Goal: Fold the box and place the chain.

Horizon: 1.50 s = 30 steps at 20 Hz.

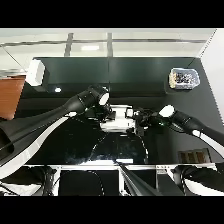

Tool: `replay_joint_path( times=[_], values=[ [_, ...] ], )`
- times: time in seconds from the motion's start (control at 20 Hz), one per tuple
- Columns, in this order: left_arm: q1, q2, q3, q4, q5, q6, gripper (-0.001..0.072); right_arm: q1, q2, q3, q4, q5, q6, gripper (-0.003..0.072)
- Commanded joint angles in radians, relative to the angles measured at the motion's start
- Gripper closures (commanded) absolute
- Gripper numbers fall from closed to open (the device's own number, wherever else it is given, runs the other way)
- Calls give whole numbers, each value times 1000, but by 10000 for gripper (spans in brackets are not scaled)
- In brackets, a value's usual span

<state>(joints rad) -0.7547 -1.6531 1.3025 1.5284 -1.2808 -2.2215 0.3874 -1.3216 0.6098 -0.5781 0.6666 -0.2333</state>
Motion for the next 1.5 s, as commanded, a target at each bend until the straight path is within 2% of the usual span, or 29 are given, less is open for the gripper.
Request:
replay_joint_path(
  times=[0.0, 0.25, 0.55, 0.6, 0.65, 0.7, 0.75, 0.8, 0.85, 1.0, 1.2, 1.35, 1.45],
  values=[
    [0, 0, 3, -3, -1, -5, 685, -11, 26, 0, -13, 2, 47, -24],
    [-1, 0, 14, -3, 5, -8, 684, -64, 206, 0, -215, 138, 174, -20],
    [-1, -1, 14, -3, 8, -8, 684, -36, 183, -1, -196, 135, 94, -18],
    [-1, -1, 14, -3, 7, -8, 683, -20, 167, -1, -192, 119, 74, 20],
    [-1, -1, 14, -3, 6, -8, 683, -2, 151, -1, -190, 95, 71, 173],
    [-1, -1, 14, -3, 5, -8, 683, 9, 135, -1, -190, 59, 71, 259],
    [-1, -1, 14, -3, 2, -8, 683, 13, 126, -1, -189, 27, 71, 270],
    [-1, -1, 14, -3, 0, -8, 683, 13, 124, -1, -182, 25, 71, 431],
    [-1, -1, 14, -3, -2, -8, 683, 12, 124, -1, -179, 26, 72, 498],
    [-1, -1, 14, -3, -3, -8, 683, 13, 121, -1, -144, 23, 72, 498],
    [-1, -1, 14, -3, -3, -8, 683, 13, 78, -1, 71, 7, 71, 498],
    [-1, -1, 14, -3, -3, -8, 683, 13, 51, -1, 126, 2, 72, 488],
    [-1, -1, 14, -3, -3, -8, 683, 13, 45, -1, 129, 0, 87, 242]
  ],
)
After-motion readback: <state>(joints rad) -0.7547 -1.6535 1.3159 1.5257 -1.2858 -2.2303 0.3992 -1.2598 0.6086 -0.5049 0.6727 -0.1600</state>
